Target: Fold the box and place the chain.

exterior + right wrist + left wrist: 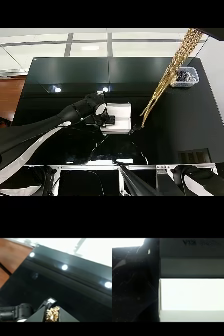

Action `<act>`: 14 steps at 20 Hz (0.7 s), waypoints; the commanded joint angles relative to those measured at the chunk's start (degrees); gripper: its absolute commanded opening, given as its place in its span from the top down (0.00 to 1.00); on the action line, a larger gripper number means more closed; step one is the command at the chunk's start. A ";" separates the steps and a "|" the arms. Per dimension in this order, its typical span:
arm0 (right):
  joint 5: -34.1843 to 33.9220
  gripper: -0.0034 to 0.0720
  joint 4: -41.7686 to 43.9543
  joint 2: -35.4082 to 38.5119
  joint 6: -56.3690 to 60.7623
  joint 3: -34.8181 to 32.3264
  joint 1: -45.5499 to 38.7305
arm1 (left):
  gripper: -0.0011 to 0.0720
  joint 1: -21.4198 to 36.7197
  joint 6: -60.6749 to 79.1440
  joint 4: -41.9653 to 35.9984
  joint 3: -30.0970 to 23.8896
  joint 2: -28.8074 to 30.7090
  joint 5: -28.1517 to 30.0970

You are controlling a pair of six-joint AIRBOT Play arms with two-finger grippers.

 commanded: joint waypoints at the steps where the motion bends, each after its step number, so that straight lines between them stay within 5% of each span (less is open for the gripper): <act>1: 0.13 0.94 4.74 -0.11 0.31 -0.02 0.04 | 0.95 0.07 0.00 0.00 0.02 0.00 0.04; 8: -3.19 0.94 19.58 -0.52 -0.66 -0.02 0.07 | 0.95 0.07 0.00 0.00 0.02 0.00 0.02; 14: -5.16 0.94 20.85 -1.29 -1.01 -0.02 0.72 | 0.95 0.07 0.00 0.00 0.02 0.00 0.02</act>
